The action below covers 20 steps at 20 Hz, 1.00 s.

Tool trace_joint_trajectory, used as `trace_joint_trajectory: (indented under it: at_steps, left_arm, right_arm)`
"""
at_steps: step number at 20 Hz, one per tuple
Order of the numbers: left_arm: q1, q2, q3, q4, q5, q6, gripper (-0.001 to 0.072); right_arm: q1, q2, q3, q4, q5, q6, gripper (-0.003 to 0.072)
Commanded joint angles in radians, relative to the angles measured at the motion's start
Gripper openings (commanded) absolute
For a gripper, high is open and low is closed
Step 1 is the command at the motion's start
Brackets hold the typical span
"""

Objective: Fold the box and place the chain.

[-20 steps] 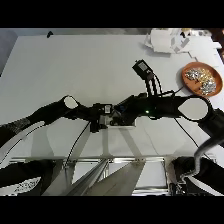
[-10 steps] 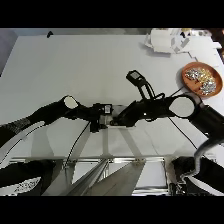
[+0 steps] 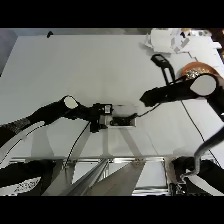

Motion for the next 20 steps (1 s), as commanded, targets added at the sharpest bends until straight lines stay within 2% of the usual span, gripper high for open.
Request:
trace_joint_trajectory:
  at_steps: [1, 2, 3, 9, 20]
  left_arm:
    - [0.000, 0.000, 0.000, 0.000, 0.000, 0.000, 0.0210]
    - [0.000, 0.000, 0.000, 0.000, 0.000, 0.000, 0.0210]
    - [0.000, 0.000, 0.000, 0.000, 0.000, 0.000, 0.0210]
    - [0.000, 0.000, 0.000, 0.000, 0.000, 0.000, 0.0210]
    - [0.000, 0.000, 0.000, 0.000, 0.000, 0.000, 0.0210]
  right_arm:
    - [-0.142, -0.074, 0.013, -0.235, 0.035, 0.149, 0.0217]
    - [-0.157, -0.114, 0.013, -0.256, 0.031, 0.153, 0.0282]
    - [-0.166, -0.159, 0.013, -0.264, 0.023, 0.152, 0.0300]
    - [-0.167, -0.361, 0.013, -0.294, -0.021, 0.161, 0.0309]
    - [-0.167, -0.417, 0.013, -0.323, -0.064, 0.201, 0.0309]
